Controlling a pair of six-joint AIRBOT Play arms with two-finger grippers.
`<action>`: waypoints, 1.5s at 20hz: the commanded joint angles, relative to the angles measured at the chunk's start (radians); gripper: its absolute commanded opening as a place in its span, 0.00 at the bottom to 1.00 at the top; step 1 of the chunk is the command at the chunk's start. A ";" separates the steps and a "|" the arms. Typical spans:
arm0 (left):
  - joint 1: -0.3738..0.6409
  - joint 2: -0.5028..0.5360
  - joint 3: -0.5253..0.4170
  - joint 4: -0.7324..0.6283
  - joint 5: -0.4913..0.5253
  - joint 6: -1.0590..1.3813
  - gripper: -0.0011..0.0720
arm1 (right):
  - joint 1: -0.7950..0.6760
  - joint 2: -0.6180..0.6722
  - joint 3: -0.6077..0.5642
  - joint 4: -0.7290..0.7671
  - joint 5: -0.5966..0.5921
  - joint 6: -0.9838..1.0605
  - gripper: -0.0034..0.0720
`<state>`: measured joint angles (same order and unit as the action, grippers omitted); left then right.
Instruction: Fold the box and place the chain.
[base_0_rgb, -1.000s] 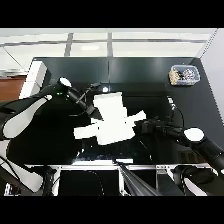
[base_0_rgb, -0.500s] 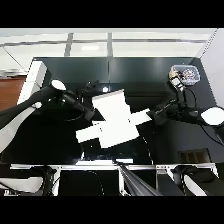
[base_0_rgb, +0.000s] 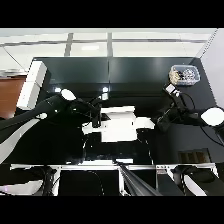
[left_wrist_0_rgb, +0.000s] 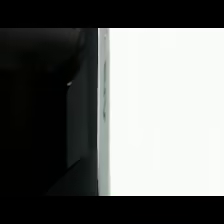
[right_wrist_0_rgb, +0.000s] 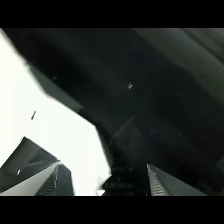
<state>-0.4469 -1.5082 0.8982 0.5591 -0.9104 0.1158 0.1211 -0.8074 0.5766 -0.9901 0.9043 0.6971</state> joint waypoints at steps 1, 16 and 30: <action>-0.026 -0.010 -0.005 0.010 0.091 0.008 0.05 | 0.026 -0.002 -0.056 0.050 -0.001 -0.069 0.85; -0.026 -0.024 -0.005 0.061 0.017 -0.011 0.05 | 0.317 -0.080 -0.147 0.048 -0.084 -0.560 0.97; -0.026 -0.026 -0.004 0.075 0.039 -0.011 0.05 | 0.422 -0.145 -0.147 0.067 -0.145 -0.647 0.97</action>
